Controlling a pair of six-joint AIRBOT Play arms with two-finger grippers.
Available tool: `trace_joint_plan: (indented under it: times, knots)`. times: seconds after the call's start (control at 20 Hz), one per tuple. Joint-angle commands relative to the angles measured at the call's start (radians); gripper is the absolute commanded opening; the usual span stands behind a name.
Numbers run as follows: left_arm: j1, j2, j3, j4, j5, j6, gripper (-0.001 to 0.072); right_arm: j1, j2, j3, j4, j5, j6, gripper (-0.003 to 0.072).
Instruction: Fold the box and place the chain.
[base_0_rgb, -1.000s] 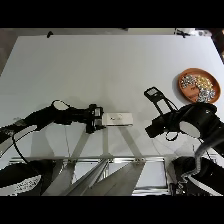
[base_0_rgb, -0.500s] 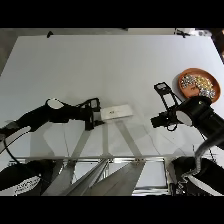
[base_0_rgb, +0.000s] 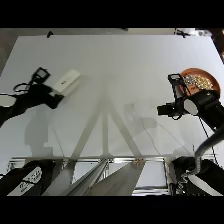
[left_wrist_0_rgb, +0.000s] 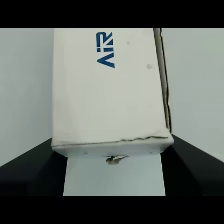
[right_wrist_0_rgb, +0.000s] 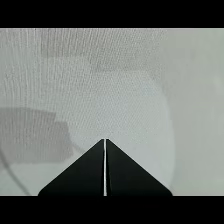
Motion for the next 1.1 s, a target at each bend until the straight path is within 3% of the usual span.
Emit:
trace_joint_plan:
  times: [0.0,0.2,0.4,0.45,0.5,0.55,0.6,0.85,1.05]
  knots:
    - [0.247,0.012,0.001,0.127,-0.001,-0.148,0.0004,-0.012,-0.001,0.000,0.004,-0.045,-0.001,0.0010]
    - [0.376,-0.002,0.001,0.183,-0.050,-0.155,0.0004,-0.012,-0.001,0.000,0.005,-0.045,-0.001,0.0010]
    - [0.389,-0.023,0.001,0.431,-0.144,-0.249,0.0017,-0.012,-0.001,0.000,0.005,-0.045,-0.001,0.0010]
    - [0.389,-0.028,0.001,0.468,-0.161,-0.287,0.0080,-0.012,-0.001,0.000,0.005,-0.045,-0.001,0.0010]
    - [0.389,-0.031,0.001,0.470,-0.174,-0.296,0.0306,-0.012,-0.001,0.000,0.005,-0.045,-0.001,0.0010]
    - [0.389,-0.031,0.001,0.469,-0.174,-0.296,0.0594,-0.012,-0.001,0.000,0.005,-0.045,-0.001,0.0010]
    - [0.388,-0.030,0.001,0.466,-0.172,-0.297,0.0701,-0.012,-0.001,0.000,0.005,-0.045,-0.001,0.0010]
    - [0.387,-0.018,0.001,0.467,-0.212,-0.296,0.0698,-0.012,-0.001,0.000,0.005,-0.045,-0.001,0.0010]
    - [0.386,0.068,0.001,0.462,-0.193,-0.296,0.0698,-0.012,-0.001,0.000,0.005,-0.045,-0.001,0.0010]
